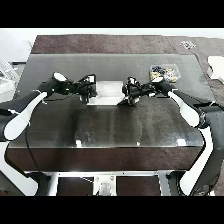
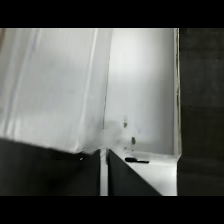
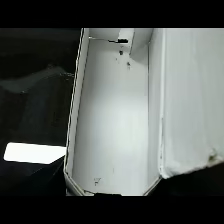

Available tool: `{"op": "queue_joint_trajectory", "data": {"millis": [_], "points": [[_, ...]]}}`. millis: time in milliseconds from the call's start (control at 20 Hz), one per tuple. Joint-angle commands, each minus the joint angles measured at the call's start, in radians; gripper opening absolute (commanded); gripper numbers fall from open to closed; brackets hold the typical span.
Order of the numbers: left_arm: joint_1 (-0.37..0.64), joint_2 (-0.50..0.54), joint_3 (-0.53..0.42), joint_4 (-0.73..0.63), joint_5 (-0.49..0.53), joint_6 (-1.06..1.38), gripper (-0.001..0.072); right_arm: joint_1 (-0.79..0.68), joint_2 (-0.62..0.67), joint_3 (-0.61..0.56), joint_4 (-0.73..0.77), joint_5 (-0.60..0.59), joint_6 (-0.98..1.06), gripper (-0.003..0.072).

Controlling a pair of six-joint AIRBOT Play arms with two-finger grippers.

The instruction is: Fold the box and place the chain.

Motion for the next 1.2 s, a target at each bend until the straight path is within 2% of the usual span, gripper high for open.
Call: {"op": "queue_joint_trajectory", "data": {"millis": [0,250,350,550,700,850,1000,1150], "points": [[0.045,0.002,0.000,-0.037,-0.049,0.003,0.0028,0.001,0.000,0.000,0.002,-0.002,0.001,0.0516],[0.074,0.026,0.002,-0.193,-0.108,0.029,0.0021,0.001,0.000,0.000,0.002,-0.002,0.001,0.0516],[0.077,0.059,0.002,-0.209,-0.109,-0.026,0.0020,0.001,0.000,0.000,0.002,-0.003,0.001,0.0516],[0.087,0.146,0.000,-0.196,-0.081,-0.311,0.0020,0.001,0.000,0.000,0.001,-0.002,0.001,0.0516],[0.137,0.201,0.000,-0.190,-0.072,-0.591,0.0019,0.001,0.000,0.000,0.002,-0.003,0.001,0.0516],[0.209,0.248,0.000,-0.126,-0.092,-0.816,0.0019,0.001,0.000,0.000,0.002,-0.003,0.001,0.0516],[0.283,0.281,-0.005,0.027,-0.146,-1.080,0.0019,0.001,0.000,0.000,0.002,-0.003,0.001,0.0516],[0.315,0.281,-0.062,0.110,-0.198,-1.207,0.0019,0.001,0.000,0.000,0.002,-0.003,0.001,0.0516]]}}
